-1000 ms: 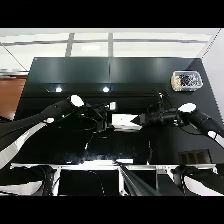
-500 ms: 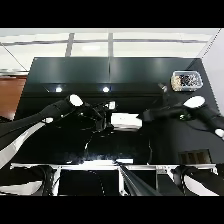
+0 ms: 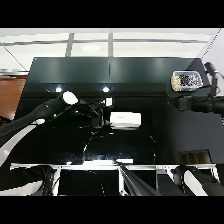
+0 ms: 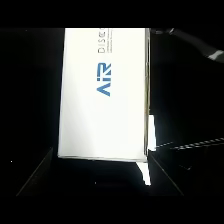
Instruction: Fold the box and place the chain.
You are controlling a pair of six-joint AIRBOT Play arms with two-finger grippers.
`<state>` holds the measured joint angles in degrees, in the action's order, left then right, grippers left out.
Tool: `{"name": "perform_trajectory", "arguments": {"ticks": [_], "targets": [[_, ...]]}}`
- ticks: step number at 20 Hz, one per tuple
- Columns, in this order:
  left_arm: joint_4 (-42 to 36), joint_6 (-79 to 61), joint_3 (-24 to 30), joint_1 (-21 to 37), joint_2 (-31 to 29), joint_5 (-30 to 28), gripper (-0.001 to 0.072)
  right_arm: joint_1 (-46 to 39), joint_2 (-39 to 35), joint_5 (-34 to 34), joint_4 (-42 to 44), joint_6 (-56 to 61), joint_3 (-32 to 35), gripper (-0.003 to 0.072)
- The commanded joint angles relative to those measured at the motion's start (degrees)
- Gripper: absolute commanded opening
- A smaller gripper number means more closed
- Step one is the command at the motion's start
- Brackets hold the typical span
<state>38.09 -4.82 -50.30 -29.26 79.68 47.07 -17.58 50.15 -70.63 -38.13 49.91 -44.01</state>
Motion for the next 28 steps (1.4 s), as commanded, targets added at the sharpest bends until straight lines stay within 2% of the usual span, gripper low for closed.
{"name": "perform_trajectory", "arguments": {"ticks": [1, 5, 9, 11, 15, 18, 24, 28], "targets": [[1.7, 4.1, -1.5, -1.7, -3.5, 0.8, 0.072, -4.8, -1.3, -0.6, -1.3, 0.5, -0.2, 0.0012], [2.0, 11.3, -8.5, -9.0, 0.3, -3.6, 0.072, -4.8, -1.3, 0.4, -1.0, 0.5, 0.1, 0.0012], [5.5, 20.9, -17.2, -11.4, 9.0, -2.6, 0.072, -4.8, -1.3, 0.4, -1.1, 0.5, 0.1, 0.0012], [6.8, 24.5, -19.6, -10.8, 11.6, 0.4, 0.072, -4.8, -1.3, 0.4, -1.1, 0.5, 0.1, 0.0012], [6.9, 24.8, -19.9, -10.3, 13.9, 6.3, 0.072, -4.8, -1.3, 1.3, -1.1, 0.5, 0.1, 0.0012], [6.8, 24.8, -19.9, -10.3, 14.4, 8.3, 0.072, -4.8, -1.3, 1.3, -1.1, 0.5, 0.1, 0.0012], [7.1, 24.7, -20.0, -10.6, 14.7, 8.0, 0.072, -4.8, -1.3, 1.3, -1.1, 0.5, 0.1, 0.0012], [14.6, 24.8, -20.0, -13.4, 16.2, 4.1, 0.072, -4.8, -1.3, 1.2, -1.2, 0.5, 0.1, 0.0012]]}}
